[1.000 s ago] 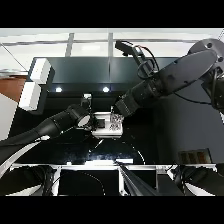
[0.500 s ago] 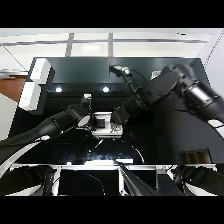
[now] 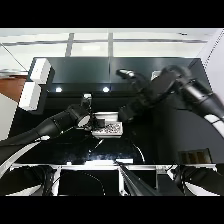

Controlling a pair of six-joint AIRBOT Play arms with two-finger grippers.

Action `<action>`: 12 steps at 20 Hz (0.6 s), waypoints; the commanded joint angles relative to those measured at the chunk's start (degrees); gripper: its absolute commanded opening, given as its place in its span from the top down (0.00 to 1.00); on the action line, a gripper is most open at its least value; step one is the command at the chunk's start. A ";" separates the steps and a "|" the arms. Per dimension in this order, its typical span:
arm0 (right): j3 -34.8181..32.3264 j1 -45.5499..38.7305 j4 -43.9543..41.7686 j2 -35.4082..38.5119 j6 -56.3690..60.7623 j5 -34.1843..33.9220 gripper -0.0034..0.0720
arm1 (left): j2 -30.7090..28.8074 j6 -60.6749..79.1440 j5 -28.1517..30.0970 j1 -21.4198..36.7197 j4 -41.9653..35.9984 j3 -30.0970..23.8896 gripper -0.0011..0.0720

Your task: Fold the box and place the chain.

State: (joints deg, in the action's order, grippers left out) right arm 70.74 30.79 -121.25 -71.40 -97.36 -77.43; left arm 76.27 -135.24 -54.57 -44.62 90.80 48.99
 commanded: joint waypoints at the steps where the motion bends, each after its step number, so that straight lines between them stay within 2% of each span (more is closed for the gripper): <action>1: -0.31 -7.82 9.25 5.86 -1.31 -5.64 0.45 | 0.04 0.02 -0.02 0.02 0.00 -0.02 0.95; 3: -2.27 -12.87 13.29 9.90 -1.31 -4.66 0.45 | 0.04 0.07 0.70 -0.33 0.02 0.22 0.95; 6: -6.75 -18.58 13.22 13.20 -1.20 -2.91 0.47 | 1.16 0.00 2.29 -1.86 1.31 2.54 0.95; 10: -9.97 -19.21 12.50 13.38 -1.18 -2.01 0.47 | 4.59 0.02 0.37 -1.79 1.16 5.95 0.95; 11: -10.25 -19.23 11.89 13.38 -1.20 -1.62 0.47 | 4.66 0.04 0.26 -1.79 1.07 6.34 0.91; 12: -10.36 -19.23 11.80 13.38 -1.20 -1.01 0.47 | 4.59 0.85 -0.52 -1.77 1.09 6.97 0.65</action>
State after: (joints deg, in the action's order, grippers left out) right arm 61.76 12.38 -109.27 -58.57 -98.61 -79.66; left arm 79.99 -135.15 -54.06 -46.28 91.81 54.26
